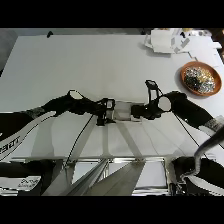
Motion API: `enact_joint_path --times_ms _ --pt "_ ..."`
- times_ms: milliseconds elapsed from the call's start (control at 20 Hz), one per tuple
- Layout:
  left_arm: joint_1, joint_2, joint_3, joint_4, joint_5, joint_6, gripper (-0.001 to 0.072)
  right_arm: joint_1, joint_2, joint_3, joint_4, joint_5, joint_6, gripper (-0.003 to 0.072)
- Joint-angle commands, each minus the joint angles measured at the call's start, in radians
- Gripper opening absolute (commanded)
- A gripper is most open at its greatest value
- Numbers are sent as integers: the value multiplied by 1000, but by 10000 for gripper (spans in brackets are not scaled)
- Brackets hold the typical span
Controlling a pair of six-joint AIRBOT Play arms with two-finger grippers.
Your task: Fold the box and place the chain.
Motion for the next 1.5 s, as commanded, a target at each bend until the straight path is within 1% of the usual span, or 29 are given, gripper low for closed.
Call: enact_joint_path --times_ms 0,150,350,450,600,750,850,900,950,1000,1100,1350,1450 --pt "0 0 0 -3 0 0 251 24 -5 3 -81 5 78 397" --pt "0 0 0 -3 0 0 251 25 -18 4 -113 37 109 397" --pt "0 0 0 -3 0 0 251 68 -61 13 -164 60 158 397" --pt "0 0 0 -3 0 0 251 85 -86 42 -182 72 162 397" --pt "0 0 0 -3 0 0 251 107 -105 90 -256 110 221 392" --pt "0 0 0 -3 0 0 251 122 -134 100 -299 169 266 359" --pt "0 0 0 -3 -1 0 251 132 -145 100 -312 166 282 353" --pt "0 0 0 -3 0 0 251 132 -148 100 -314 154 291 306" --pt "0 0 0 -3 0 0 251 132 -151 100 -312 142 291 294" --pt "0 0 0 -3 0 0 251 132 -153 100 -312 135 291 293" --pt "0 0 0 -3 0 0 251 132 -156 100 -309 123 291 267" --pt "0 0 0 -3 0 0 251 132 -175 100 -282 98 290 258" --pt "0 0 0 -3 0 0 251 132 -175 100 -283 102 289 146"
